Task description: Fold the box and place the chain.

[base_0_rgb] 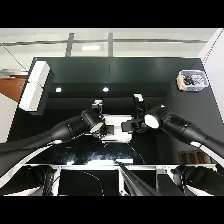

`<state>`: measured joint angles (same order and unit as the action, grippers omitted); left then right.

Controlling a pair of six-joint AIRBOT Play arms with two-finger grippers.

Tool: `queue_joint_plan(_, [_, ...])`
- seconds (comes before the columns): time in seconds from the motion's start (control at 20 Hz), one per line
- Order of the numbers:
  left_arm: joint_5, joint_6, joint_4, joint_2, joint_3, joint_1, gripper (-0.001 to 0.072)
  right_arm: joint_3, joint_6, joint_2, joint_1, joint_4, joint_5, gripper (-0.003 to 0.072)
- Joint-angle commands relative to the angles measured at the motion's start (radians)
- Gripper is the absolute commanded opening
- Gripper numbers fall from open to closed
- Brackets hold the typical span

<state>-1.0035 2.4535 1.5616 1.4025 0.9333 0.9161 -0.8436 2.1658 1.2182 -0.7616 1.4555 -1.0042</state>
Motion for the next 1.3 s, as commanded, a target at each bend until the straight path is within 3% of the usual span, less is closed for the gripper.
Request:
queue_joint_plan(0.0, [0.0,-0.005,0.003,0.0,0.0,0.0,0.0032,-0.035,0.114,0.066,-0.046,0.037,-0.033,0.0303])
queue_joint_plan(0.2, [0.002,-0.005,0.003,0.0,0.0,0.0,0.0033,-0.047,0.117,0.117,-0.06,0.019,-0.058,0.0301])
queue_joint_plan(0.3, [0.002,-0.005,0.002,0.0,0.0,0.0,0.0033,-0.047,0.121,0.123,-0.06,0.019,-0.053,0.0199])
queue_joint_plan(0.6, [0.004,-0.005,0.001,0.0,0.0,0.0,0.0033,-0.048,0.154,0.14,-0.06,0.018,-0.044,0.019])
queue_joint_plan(0.65, [0.004,-0.005,0.001,0.0,0.0,0.0,0.0033,-0.048,0.154,0.142,-0.06,0.016,-0.042,0.009])
queue_joint_plan(0.7, [0.004,-0.005,0.001,0.0,0.0,0.0,0.0033,-0.048,0.154,0.142,-0.06,0.011,-0.036,0.0049])
queue_joint_plan(0.95, [0.003,-0.005,0.001,0.0,0.0,0.0,0.0033,-0.048,0.154,0.142,-0.06,-0.004,-0.032,0.0048])
queue_joint_plan(1.0, [0.004,-0.005,0.001,0.0,0.0,0.0,0.0033,-0.049,0.154,0.142,-0.06,-0.004,-0.033,0.0054])
queue_joint_plan(1.05, [0.003,-0.005,0.001,0.0,0.0,0.0,0.0033,-0.049,0.153,0.141,-0.06,-0.003,-0.035,0.0139])
queue_joint_plan(1.1, [0.003,-0.005,0.001,0.0,0.0,0.0,0.0033,-0.049,0.153,0.141,-0.06,-0.003,-0.041,0.0295])
queue_joint_plan(1.15, [0.003,-0.005,0.001,0.0,0.0,0.0,0.0033,-0.049,0.151,0.139,-0.06,-0.001,-0.052,0.04])
queue_joint_plan(1.2, [0.003,-0.005,0.001,0.0,0.0,0.0,0.0033,-0.05,0.134,0.132,-0.06,0.0,-0.066,0.0447])
queue_joint_plan(1.25, [0.004,-0.005,0.002,0.0,0.0,0.0,0.0033,-0.05,0.118,0.121,-0.06,-0.001,-0.078,0.0448])
